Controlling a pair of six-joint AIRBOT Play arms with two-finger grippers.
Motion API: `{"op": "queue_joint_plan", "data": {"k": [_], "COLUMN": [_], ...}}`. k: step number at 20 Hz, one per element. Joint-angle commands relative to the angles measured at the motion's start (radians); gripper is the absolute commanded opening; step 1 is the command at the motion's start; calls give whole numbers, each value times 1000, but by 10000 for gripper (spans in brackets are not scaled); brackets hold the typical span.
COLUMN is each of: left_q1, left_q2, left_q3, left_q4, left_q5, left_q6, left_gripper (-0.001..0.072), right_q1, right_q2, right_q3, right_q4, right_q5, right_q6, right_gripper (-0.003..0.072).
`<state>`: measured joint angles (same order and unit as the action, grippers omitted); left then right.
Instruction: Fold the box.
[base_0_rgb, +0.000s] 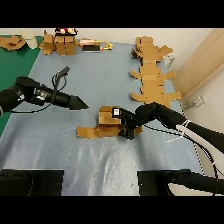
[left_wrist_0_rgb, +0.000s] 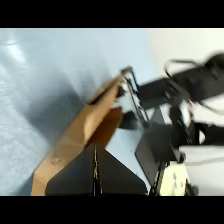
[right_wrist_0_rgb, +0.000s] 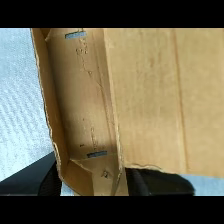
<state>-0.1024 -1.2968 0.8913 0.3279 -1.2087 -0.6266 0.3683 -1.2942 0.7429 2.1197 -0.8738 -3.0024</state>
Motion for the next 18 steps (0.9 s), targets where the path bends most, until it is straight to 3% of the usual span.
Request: {"op": "queue_joint_plan", "data": {"k": [1,3,5,7,9,10,11,16,18], "left_q1": [24,-76,-180,-266,-326,-353,-379,-462,-465], "left_q2": [130,233,342,438,479,477,467,365,327], "left_q3": [-94,-151,-215,-290,-343,-352,-357,-356,-356], "left_q4": [85,288,391,467,500,510,516,485,399], "left_q5": [-69,117,233,336,366,369,383,515,565], "left_q6": [219,192,191,228,260,281,315,388,466], "left_gripper": [9,8,9,13,34,335,581,602,602], "right_q1": [-1,-1,-1,-1,-1,-1,-1,-1,-1], "right_q2": [-1,-1,-1,-1,-1,-1,-1,-1,-1], "right_q3": [0,0,0,0,0,0,0,0,0], "right_q4": [0,0,0,0,0,0,0,0,0], "right_q5": [1,0,1,0,1,1,0,0,0], "right_q6": [0,0,0,0,0,0,0,0,0], "right_gripper": [447,447,447,447,447,447,447,447,447]}}
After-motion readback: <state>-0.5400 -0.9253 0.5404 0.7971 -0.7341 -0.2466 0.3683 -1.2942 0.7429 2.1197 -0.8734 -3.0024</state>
